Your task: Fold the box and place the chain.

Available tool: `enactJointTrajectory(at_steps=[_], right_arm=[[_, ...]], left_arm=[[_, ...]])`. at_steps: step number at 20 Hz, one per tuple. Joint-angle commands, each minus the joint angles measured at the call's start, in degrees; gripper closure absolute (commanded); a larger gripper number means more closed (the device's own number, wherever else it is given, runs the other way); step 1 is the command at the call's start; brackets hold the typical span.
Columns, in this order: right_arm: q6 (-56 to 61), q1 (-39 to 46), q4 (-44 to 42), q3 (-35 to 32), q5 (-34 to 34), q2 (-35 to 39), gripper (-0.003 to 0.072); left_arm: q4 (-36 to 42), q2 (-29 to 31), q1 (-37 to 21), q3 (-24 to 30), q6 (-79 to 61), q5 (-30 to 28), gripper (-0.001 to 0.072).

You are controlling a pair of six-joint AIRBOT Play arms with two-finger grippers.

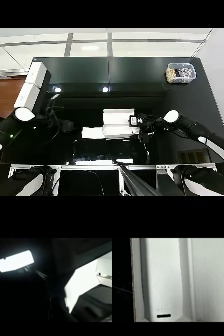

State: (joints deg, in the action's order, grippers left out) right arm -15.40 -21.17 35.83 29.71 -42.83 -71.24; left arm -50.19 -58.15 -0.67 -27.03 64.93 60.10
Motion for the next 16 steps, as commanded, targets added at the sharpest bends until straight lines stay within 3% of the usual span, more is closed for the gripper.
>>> enactJointTrajectory(at_steps=[1,5,11,16], right_arm=[[0.02,-0.02,-0.02,0.02,0.0,0.02,0.0674],[0.02,-0.02,-0.02,0.02,0.0,0.02,0.0674],[0.02,-0.02,-0.02,0.02,0.0,0.02,0.0674],[0.02,-0.02,-0.02,0.02,0.0,0.02,0.0674]], left_arm=[[11.65,-2.67,-12.52,5.79,1.97,6.73,0.0682],[16.31,-9.11,-9.66,7.15,-0.63,4.68,0.0683],[24.5,-17.92,5.95,4.81,-4.57,-3.02,0.0683],[27.52,-20.17,10.6,0.39,-13.38,0.33,0.0681]])
